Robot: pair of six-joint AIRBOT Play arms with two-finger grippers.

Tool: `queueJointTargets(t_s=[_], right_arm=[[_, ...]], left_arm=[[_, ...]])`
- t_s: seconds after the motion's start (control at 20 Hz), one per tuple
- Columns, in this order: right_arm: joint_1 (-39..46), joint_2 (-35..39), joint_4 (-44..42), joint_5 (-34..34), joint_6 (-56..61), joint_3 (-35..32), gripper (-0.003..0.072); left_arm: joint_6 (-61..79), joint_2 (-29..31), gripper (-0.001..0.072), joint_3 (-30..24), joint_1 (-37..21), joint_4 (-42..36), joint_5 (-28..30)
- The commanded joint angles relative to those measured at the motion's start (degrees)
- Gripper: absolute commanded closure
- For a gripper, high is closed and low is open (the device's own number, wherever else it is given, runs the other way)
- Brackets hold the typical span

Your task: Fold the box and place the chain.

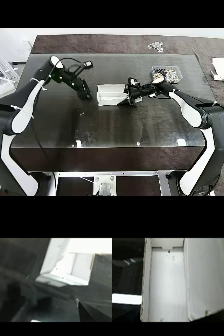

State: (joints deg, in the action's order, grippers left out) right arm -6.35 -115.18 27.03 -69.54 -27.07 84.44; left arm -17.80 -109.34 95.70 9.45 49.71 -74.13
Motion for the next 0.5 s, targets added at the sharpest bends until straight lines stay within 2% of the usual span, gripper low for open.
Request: queueJointTargets(t_s=[0.0,0.1,0.25,0.45], right_arm=[[0.0,0.0,0.0,0.0,0.0,0.0,0.0211],[0.0,0.0,0.0,0.0,0.0,0.0,0.0211],[0.0,0.0,0.0,0.0,0.0,0.0,0.0211],[0.0,0.0,0.0,0.0,0.0,0.0,0.021]], left_arm=[[17.9,0.0,-0.0005,-4.9,-0.1,-6.3,4.5],[18.9,0.0,0.0,-6.0,-0.1,-8.7,3.7],[30.4,0.0,-0.001,-9.1,-0.1,-13.5,2.8],[34.4,-0.8,-0.0011,-10.5,-0.1,-18.1,5.7]])
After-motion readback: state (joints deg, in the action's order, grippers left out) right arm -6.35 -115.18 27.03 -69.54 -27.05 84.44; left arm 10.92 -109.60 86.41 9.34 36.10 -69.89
